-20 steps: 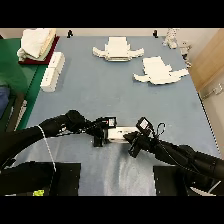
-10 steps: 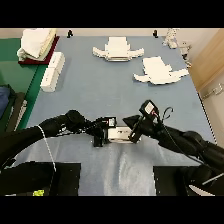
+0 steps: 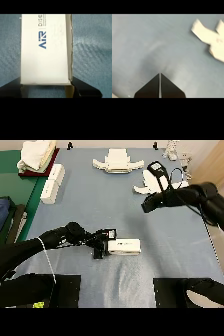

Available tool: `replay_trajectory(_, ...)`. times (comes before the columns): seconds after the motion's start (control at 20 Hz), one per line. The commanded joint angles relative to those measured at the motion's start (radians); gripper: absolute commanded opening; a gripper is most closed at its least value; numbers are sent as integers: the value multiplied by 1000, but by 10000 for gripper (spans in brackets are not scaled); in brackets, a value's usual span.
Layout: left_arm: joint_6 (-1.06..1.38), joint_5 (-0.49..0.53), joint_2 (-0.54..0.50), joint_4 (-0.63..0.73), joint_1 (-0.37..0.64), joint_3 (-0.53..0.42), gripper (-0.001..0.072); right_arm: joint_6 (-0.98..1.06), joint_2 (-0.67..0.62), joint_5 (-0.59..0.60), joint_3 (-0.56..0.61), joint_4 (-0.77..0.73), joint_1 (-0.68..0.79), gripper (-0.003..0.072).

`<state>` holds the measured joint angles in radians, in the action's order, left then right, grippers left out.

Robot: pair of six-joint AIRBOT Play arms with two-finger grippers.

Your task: Fold the box.

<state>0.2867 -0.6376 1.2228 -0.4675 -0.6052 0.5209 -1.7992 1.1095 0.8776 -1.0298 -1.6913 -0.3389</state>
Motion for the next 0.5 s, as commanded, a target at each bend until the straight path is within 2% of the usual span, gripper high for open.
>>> replay_trajectory(0.0,0,0,0,0,1,1,458,199,163,272,-124,117,134,35)
replay_trajectory(0.2,0,0,0,0,0,1,458,256,255,310,-124,117,190,35)
replay_trajectory(0.45,0,0,0,0,1,1,458,255,271,312,-124,114,190,35)
